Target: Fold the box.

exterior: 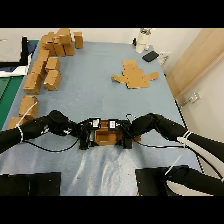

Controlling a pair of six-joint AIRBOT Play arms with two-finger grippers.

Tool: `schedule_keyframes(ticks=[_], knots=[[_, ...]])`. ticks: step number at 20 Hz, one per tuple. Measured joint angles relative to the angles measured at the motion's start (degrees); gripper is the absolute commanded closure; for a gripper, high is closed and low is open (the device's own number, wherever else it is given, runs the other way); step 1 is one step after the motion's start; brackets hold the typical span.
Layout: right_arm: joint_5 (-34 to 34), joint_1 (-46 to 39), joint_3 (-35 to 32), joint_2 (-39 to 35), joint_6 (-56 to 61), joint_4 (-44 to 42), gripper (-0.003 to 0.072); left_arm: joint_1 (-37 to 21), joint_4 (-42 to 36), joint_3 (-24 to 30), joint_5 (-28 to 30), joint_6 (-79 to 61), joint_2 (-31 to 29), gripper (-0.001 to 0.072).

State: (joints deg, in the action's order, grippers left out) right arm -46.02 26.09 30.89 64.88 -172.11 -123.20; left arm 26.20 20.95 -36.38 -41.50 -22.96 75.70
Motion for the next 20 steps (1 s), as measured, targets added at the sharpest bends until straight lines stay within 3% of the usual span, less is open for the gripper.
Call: schedule_keyframes(ticks=[15,16,17,20], knots=[[0.0,0.0,0.0,0.0,0.0,0.0,0.0173,0.0,0.0,0.0,-0.1,0.0,0.0,0.0252],[0.0,0.0,0.0,0.0,0.0,0.0,0.0151,0.0,0.0,0.0,-0.1,0.0,0.0,0.0252],[0.0,0.0,0.0,0.0,0.0,-0.1,-0.0034,0.0,0.0,0.0,-0.1,0.0,0.0,0.0252],[-1.0,0.0,0.2,-0.3,1.1,0.0,-0.0034,0.0,0.2,0.0,-0.7,0.0,0.0,0.0252]])
